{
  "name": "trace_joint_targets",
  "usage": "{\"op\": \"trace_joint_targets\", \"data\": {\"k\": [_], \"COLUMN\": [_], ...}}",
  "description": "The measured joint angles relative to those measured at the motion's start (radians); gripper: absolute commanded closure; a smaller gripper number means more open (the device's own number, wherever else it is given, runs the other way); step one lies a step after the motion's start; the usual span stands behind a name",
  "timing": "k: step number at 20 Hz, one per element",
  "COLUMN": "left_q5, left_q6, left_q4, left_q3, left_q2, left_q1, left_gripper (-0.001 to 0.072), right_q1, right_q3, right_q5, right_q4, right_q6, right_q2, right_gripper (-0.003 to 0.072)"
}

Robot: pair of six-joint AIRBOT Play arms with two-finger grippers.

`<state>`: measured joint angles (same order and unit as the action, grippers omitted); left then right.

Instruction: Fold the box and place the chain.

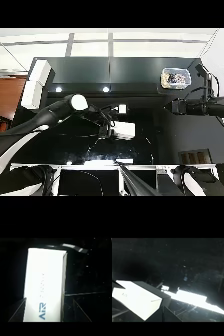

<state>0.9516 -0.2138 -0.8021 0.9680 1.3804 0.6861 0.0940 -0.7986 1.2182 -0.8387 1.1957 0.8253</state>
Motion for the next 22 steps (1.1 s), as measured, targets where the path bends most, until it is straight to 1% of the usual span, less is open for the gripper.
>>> {"op": "trace_joint_targets", "data": {"k": [4,12,16,20,22], "left_q5": [-0.007,0.003,0.024,-0.004,-0.037], "left_q6": [-0.003,-0.004,-0.003,-0.003,-0.001], "left_q4": [-0.002,-0.001,-0.001,-0.005,-0.022], "left_q3": [0.035,0.048,0.049,0.049,0.049], "left_q2": [0.059,0.083,0.105,0.127,0.141], "left_q1": [0.016,0.023,0.029,0.048,0.061], "left_gripper": [-0.0002,-0.0002,-0.0002,-0.0002,-0.0002], "right_q1": [0.001,0.001,0.001,0.001,0.001], "right_q3": [0.001,0.001,0.001,0.001,0.001], "right_q5": [-0.005,-0.014,-0.015,-0.018,-0.023], "right_q4": [-0.003,-0.004,-0.004,-0.004,-0.004], "right_q6": [0.002,0.002,0.002,0.002,0.002], "right_q2": [-0.001,0.000,0.000,-0.001,-0.001], "right_gripper": [0.0671,0.0670,0.0670,0.0670,0.0670]}}
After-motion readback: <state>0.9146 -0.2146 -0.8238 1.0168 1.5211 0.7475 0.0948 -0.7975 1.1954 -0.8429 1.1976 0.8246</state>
